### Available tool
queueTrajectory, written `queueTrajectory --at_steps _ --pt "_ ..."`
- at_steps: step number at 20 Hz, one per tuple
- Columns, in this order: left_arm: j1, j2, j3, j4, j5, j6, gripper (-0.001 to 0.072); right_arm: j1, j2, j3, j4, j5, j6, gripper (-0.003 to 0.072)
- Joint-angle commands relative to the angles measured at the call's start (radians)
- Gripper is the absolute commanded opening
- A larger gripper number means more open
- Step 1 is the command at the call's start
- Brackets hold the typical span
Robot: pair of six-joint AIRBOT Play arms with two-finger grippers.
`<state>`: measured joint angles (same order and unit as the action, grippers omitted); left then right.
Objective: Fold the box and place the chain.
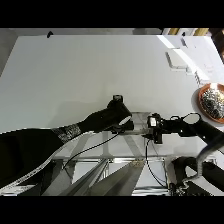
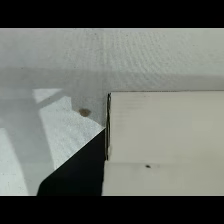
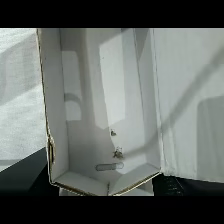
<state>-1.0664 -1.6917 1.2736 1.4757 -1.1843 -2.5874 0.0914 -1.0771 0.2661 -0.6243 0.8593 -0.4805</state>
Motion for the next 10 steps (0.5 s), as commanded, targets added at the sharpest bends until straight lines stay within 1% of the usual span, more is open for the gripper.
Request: queueTrajectory --at_steps 1,3,4,5,6,10 --pt "0.000 -0.002 0.000 0.000 -0.003 0.002 0.0000 0.000 0.001 0.000 0.000 0.000 0.001 0.0468" --pt "0.001 -0.002 0.000 -0.001 -0.014 0.002 0.0000 0.000 0.001 0.000 0.000 0.000 0.000 0.0468" --pt "0.002 -0.002 0.000 -0.001 -0.021 0.002 0.0027 0.000 0.001 0.000 0.000 0.000 0.001 0.0468" --pt "0.002 -0.001 0.000 -0.001 -0.023 0.002 0.0087 0.000 0.001 0.000 0.000 0.000 0.001 0.0468" --pt "0.002 0.000 0.000 -0.001 -0.025 0.002 0.0109 0.000 0.001 0.000 0.000 0.000 0.000 0.0468" --pt "0.005 0.001 0.000 -0.002 -0.026 0.002 0.0110 0.000 0.001 0.000 0.000 0.000 0.001 0.0468"
